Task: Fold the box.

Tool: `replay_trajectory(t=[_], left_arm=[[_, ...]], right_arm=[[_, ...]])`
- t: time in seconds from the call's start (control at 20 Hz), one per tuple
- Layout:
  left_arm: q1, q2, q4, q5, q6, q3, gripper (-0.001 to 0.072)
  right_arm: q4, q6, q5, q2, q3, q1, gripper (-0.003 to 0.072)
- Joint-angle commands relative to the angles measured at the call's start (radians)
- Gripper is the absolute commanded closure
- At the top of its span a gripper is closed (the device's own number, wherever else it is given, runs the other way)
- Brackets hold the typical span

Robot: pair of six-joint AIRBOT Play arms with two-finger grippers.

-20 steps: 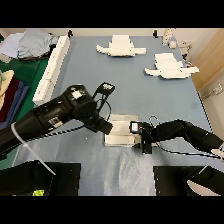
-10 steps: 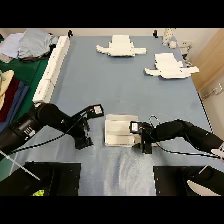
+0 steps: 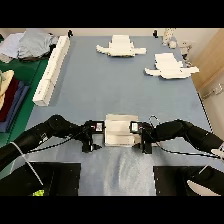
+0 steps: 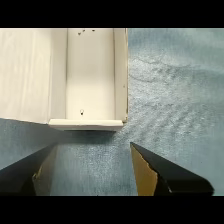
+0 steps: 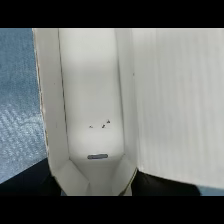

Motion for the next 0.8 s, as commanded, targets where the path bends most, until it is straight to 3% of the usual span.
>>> replay_trajectory(t=[0.0,0.75], left_arm=[[-0.002,-0.053,-0.059,0.064,0.082,-0.008,0.0021],[-0.048,-0.124,-0.185,0.040,0.192,0.003,0.0021]], right_arm=[[0.000,0.000,0.000,0.000,0.000,0.000,0.0143],[0.000,0.000,0.000,0.000,0.000,0.000,0.0143]])
